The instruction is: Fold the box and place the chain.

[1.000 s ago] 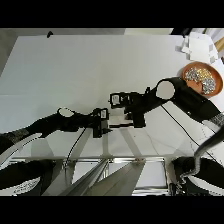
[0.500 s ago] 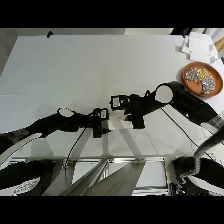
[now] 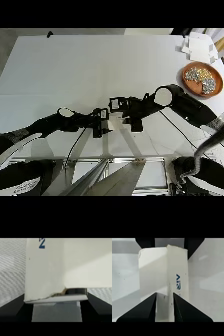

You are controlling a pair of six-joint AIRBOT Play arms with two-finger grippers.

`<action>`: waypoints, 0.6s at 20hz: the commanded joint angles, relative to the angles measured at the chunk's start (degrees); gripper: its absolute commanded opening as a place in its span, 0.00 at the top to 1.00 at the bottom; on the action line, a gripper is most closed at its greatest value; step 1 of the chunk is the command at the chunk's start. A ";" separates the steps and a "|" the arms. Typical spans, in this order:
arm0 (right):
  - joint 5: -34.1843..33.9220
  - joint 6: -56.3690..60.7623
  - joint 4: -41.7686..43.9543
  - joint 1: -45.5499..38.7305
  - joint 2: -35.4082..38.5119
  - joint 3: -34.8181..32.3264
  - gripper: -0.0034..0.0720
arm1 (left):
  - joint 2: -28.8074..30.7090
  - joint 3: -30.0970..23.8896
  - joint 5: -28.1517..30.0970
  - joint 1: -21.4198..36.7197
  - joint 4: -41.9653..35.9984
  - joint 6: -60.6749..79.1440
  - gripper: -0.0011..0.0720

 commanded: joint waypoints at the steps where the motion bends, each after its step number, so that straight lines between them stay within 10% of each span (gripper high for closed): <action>1: -1.92 0.26 -1.46 0.87 0.04 -0.04 0.62 | 0.02 0.00 0.00 -0.02 0.02 0.00 0.84; 8: -3.93 2.64 -4.98 0.87 0.04 -0.04 0.79 | 0.02 0.00 0.02 -0.02 0.02 0.00 0.84; 12: 0.31 2.78 -5.03 0.87 0.04 -0.07 0.60 | 0.02 0.00 0.02 -0.02 0.02 0.00 0.84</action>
